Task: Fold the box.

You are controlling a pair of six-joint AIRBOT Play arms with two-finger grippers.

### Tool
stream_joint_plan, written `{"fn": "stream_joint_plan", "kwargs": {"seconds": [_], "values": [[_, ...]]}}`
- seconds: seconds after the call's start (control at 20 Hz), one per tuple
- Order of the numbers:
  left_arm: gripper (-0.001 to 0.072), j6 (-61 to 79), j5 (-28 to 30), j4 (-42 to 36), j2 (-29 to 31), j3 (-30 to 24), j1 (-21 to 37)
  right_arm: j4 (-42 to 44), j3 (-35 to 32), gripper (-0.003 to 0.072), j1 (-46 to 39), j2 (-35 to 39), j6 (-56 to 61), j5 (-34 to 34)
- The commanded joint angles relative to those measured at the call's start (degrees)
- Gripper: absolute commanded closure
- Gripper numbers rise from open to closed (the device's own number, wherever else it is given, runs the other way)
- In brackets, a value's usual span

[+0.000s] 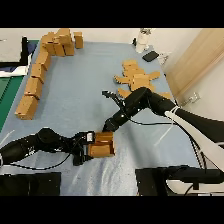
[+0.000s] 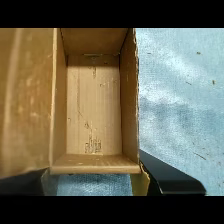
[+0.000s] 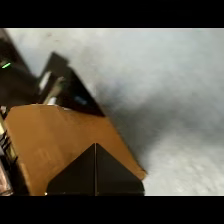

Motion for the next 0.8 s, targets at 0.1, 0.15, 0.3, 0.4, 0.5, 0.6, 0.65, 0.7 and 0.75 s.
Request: {"fn": "stream_joint_plan", "kwargs": {"seconds": [0.1, 0.15, 0.3, 0.4, 0.5, 0.6, 0.65, 0.7, 0.75], "values": [[0.0186, 0.0, 0.0, 0.0, 0.0, 0.0, 0.0, 0.6, -8.9, 0.0685, 5.5, 11.4, -10.1, 5.7], [0.0187, 0.0, 0.0, 0.0, 0.0, 0.0, 0.0, -1.2, -11.2, 0.0684, 7.6, 14.1, -10.1, 9.5], [0.0187, 0.0, 0.0, 0.0, 0.0, 0.0, 0.0, -7.5, -17.2, 0.0684, 15.4, 21.8, -9.9, 23.6], [0.0186, 0.0, 0.0, 0.0, 0.0, 0.0, 0.0, -12.7, -18.6, 0.0683, 20.4, 25.6, -8.6, 27.8], [0.0187, 0.0, 0.0, 0.0, 0.0, 0.0, 0.0, -19.5, -20.2, 0.0683, 25.8, 29.5, -6.8, 31.0], [0.0187, 0.0, 0.0, 0.0, 0.0, 0.0, 0.0, -26.1, -22.8, 0.0682, 30.9, 32.8, -6.5, 34.0], [0.0187, 0.0, 0.0, 0.0, 0.0, 0.0, 0.0, -29.0, -24.1, 0.0669, 32.6, 33.9, -6.5, 35.1], [0.0187, 0.0, 0.0, 0.0, 0.0, 0.0, 0.0, -30.5, -24.7, 0.0535, 33.8, 34.4, -6.7, 35.6], [0.0187, 0.0, 0.0, 0.0, 0.0, 0.0, 0.0, -31.5, -24.8, 0.0356, 34.6, 34.4, -6.8, 35.7]]}}
